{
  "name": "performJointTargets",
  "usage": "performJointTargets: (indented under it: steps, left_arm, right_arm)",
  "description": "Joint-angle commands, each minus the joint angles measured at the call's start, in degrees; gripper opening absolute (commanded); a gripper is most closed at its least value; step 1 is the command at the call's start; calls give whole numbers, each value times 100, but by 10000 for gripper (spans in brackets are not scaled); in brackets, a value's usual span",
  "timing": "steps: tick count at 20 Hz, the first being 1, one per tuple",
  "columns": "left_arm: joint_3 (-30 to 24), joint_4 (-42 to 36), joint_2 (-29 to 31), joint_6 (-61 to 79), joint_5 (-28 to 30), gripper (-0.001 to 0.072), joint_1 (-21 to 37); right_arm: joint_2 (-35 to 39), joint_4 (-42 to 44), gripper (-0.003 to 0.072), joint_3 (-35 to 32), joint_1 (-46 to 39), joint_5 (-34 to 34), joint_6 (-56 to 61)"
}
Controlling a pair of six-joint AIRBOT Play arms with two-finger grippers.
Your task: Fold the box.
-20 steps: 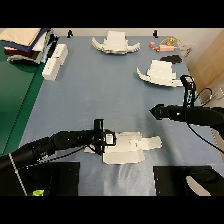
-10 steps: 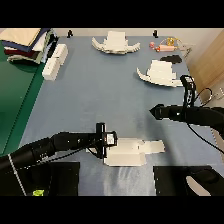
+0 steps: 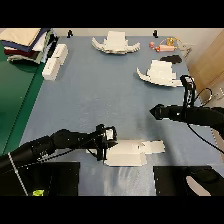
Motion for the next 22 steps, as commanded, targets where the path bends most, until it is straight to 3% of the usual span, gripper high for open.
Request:
performJointTargets:
  steps: [1, 7, 11, 22]
  left_arm:
    - [52, 31, -4, -177, -621, 14, 448]
    - [568, 31, -415, -168, -1659, 15, 1266]
    - [750, 31, -791, -79, -1904, 15, 1255]
    - [841, 50, -800, -83, -2424, 15, 1307]
  right_arm:
    - [2, 2, 524, -4, 2, -35, 2]
    - [2, 4, 514, -4, 2, -50, 2]
    - [2, 2, 513, -4, 2, -111, 0]
    - [2, 0, 514, -4, 2, -341, 0]
